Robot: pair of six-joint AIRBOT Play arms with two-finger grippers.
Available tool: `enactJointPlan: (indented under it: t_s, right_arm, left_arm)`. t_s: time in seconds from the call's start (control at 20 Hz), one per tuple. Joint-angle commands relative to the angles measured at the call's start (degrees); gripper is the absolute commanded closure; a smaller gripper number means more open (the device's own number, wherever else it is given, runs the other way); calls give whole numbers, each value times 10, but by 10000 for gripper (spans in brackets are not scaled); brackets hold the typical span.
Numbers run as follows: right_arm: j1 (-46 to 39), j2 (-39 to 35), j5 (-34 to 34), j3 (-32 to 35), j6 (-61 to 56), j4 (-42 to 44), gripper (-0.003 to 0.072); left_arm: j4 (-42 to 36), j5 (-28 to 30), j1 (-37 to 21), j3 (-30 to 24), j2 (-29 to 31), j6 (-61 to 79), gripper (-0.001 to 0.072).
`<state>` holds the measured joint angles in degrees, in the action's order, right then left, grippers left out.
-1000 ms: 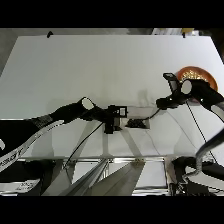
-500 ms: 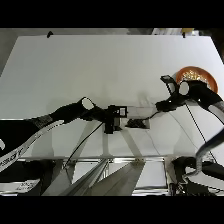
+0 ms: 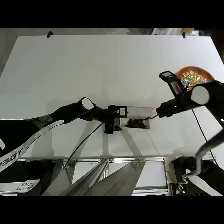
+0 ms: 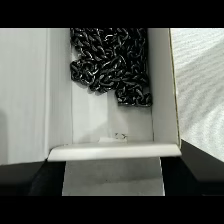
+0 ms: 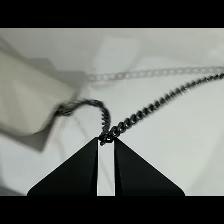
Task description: Fold the box and place the chain.
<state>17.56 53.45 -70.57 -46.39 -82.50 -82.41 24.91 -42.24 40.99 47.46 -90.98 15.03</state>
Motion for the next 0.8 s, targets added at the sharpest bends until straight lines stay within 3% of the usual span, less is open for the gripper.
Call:
enactJointPlan:
  t_s: [0.0,0.3,0.75]
  right_arm:
    - [42,-91,-25,0,-2,71,671]
    - [92,-153,-10,0,-2,181,671]
    - [138,-136,141,89,-2,174,669]
  left_arm:
    - [0,0,0,0,0,0,319]
    - [0,0,0,0,0,0,319]
    - [0,0,0,0,0,0,319]
